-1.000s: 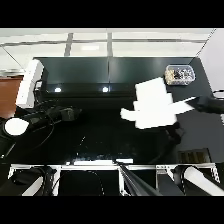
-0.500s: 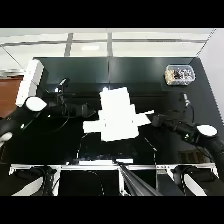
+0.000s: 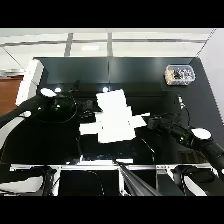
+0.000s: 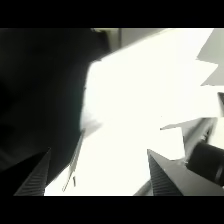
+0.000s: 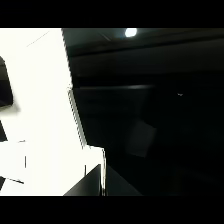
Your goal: Fold the box and place the chain.
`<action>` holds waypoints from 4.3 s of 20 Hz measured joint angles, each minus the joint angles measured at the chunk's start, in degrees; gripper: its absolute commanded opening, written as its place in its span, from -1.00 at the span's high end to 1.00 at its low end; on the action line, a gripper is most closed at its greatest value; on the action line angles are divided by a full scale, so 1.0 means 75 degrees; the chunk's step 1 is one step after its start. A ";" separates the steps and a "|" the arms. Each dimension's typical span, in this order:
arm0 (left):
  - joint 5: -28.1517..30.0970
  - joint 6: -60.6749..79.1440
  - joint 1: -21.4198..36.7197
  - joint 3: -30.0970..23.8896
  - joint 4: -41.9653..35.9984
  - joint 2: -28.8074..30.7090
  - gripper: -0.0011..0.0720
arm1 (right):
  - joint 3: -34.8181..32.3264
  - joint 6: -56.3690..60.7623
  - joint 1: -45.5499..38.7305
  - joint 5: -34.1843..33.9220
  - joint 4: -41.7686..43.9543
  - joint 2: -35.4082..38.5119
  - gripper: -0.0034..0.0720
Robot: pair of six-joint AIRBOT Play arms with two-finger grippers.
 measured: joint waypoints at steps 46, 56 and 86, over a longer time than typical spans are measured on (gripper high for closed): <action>0.2850 0.7685 -0.2702 -0.0784 0.2075 0.1352 0.90 | 0.2445 -0.0927 0.0169 0.2247 -0.6645 -0.0020 -0.98; 0.2891 0.8271 -0.2739 -0.0790 0.2311 0.1189 0.90 | 0.1416 -0.3299 0.1259 0.1856 -0.6070 -0.0356 -0.98; 0.2844 0.8314 -0.2739 -0.0787 0.2343 0.1183 0.90 | 0.2314 -0.5750 0.1641 0.0871 -0.3931 -0.1929 -0.98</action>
